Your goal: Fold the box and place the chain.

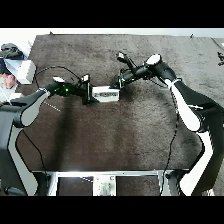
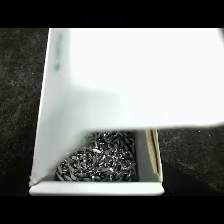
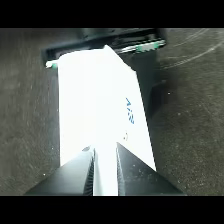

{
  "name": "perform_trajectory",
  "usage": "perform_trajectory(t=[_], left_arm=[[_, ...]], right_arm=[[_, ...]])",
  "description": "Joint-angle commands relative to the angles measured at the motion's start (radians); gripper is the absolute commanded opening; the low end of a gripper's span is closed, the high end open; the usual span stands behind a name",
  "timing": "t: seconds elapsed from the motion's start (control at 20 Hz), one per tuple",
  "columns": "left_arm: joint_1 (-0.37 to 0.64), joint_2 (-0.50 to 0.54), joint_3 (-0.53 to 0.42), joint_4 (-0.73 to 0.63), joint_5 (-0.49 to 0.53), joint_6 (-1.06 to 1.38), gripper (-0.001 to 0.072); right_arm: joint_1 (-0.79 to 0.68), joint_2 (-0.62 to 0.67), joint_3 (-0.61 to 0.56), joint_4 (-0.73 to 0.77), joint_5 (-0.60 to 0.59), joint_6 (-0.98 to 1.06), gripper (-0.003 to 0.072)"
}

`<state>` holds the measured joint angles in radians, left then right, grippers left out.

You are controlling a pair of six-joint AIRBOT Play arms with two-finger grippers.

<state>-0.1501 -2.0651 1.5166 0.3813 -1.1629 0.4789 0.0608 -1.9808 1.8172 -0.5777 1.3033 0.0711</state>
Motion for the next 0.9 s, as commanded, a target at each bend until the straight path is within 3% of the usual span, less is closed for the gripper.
perform_trajectory(t=[0.0,0.25,0.3,0.6,0.85], left_arm=[[0.0,0.001,0.0,0.0,0.0,0.0,0.0347],[0.0,0.001,0.0,0.0,0.0,0.0,0.0347],[0.0,0.001,0.0,0.0,0.0,0.0,0.0347],[0.0,0.001,0.0,0.0,0.0,0.0,0.0347],[0.0,0.001,0.0,0.0,0.0,0.0,0.0347]], right_arm=[[0.019,0.003,0.001,-0.047,-0.037,-0.032,0.0208],[0.019,0.003,0.001,-0.047,-0.019,-0.056,0.022],[0.019,0.003,0.001,-0.047,-0.004,-0.066,0.0321],[0.034,0.003,0.0,-0.102,0.001,-0.072,0.0318],[0.05,0.003,0.0,-0.126,-0.072,-0.076,0.0318]])
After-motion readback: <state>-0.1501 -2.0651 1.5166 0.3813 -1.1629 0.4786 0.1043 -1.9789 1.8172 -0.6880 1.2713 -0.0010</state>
